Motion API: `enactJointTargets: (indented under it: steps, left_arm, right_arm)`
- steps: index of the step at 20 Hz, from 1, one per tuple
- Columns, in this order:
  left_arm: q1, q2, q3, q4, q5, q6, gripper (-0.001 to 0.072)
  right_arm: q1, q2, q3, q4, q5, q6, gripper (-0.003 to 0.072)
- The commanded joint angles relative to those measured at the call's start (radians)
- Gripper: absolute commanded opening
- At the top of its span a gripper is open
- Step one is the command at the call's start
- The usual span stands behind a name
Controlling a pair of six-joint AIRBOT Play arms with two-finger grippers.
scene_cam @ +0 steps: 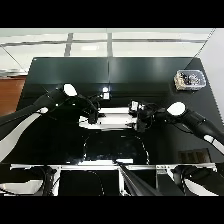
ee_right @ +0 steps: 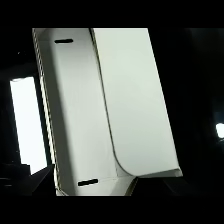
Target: Fold the box and place the chain.
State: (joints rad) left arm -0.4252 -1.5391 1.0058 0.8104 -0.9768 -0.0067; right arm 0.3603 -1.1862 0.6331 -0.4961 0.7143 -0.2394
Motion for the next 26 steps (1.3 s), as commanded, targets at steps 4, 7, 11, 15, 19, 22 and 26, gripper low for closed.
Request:
enactJointTargets:
  steps: [4, 7, 11, 15, 19, 22, 26]
  left_arm:
    - [-0.001, -0.001, 0.001, -0.005, 0.004, 0.0, 0.0025]
    - [-0.001, -0.001, 0.001, -0.008, 0.003, 0.0, 0.0026]
    - [-0.001, -0.001, 0.001, -0.008, 0.0, 0.0, 0.0026]
    - [-0.001, -0.001, 0.001, -0.008, 0.0, 0.0, 0.0026]
    - [-0.001, -0.001, 0.001, -0.008, 0.0, 0.0, 0.0026]
    - [-0.001, -0.001, 0.001, -0.008, 0.0, 0.0, 0.0026]
    - [-0.001, -0.001, 0.001, -0.008, 0.0, 0.0, 0.0026]
  right_arm:
    - [-0.035, -0.111, 0.0, 0.088, 0.084, -0.195, 0.0686]
    - [-0.028, -0.144, 0.002, 0.1, 0.085, -0.211, 0.0686]
    - [-0.027, -0.16, 0.022, 0.084, 0.075, -0.19, 0.0686]
    - [-0.007, -0.182, 0.037, 0.006, 0.06, -0.127, 0.0686]
    - [0.011, -0.19, 0.046, -0.041, 0.052, -0.089, 0.0686]
    - [0.022, -0.194, 0.049, -0.059, 0.031, -0.061, 0.0686]
    - [0.023, -0.198, 0.053, -0.075, 0.022, -0.029, 0.0686]
